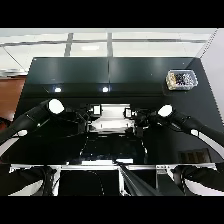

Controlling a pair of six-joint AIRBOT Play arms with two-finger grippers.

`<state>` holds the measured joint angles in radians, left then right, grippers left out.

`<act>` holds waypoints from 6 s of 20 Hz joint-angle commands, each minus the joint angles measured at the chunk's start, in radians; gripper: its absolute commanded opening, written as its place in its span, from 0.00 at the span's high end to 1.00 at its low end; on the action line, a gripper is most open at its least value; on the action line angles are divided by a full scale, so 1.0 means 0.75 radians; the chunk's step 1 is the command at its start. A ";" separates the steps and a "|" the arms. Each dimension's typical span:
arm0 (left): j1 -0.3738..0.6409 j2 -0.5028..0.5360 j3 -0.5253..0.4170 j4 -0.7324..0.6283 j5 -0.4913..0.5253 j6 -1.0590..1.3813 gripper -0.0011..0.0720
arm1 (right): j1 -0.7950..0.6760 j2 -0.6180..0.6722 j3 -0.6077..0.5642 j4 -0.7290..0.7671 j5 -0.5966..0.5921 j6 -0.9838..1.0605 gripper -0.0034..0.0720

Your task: Fold the box and place the chain.

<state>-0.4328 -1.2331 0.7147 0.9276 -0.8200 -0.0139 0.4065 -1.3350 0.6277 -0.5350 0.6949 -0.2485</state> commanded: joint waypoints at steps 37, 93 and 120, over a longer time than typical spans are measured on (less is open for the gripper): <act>-0.111 -0.160 0.002 -0.414 0.106 -0.017 0.71 | 0.001 -0.001 0.001 0.000 0.000 0.002 0.83; 0.132 -0.281 0.300 -0.316 -0.466 -1.590 0.38 | 0.001 -0.001 0.001 0.000 0.000 0.002 0.83; -0.454 -0.372 0.515 0.718 -0.330 -2.962 0.48 | 0.001 -0.001 0.001 0.000 0.000 0.002 0.83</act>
<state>-0.7292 -1.4937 1.0790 1.4170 -1.0599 -2.1155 0.4065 -1.3350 0.6277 -0.5350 0.6945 -0.2474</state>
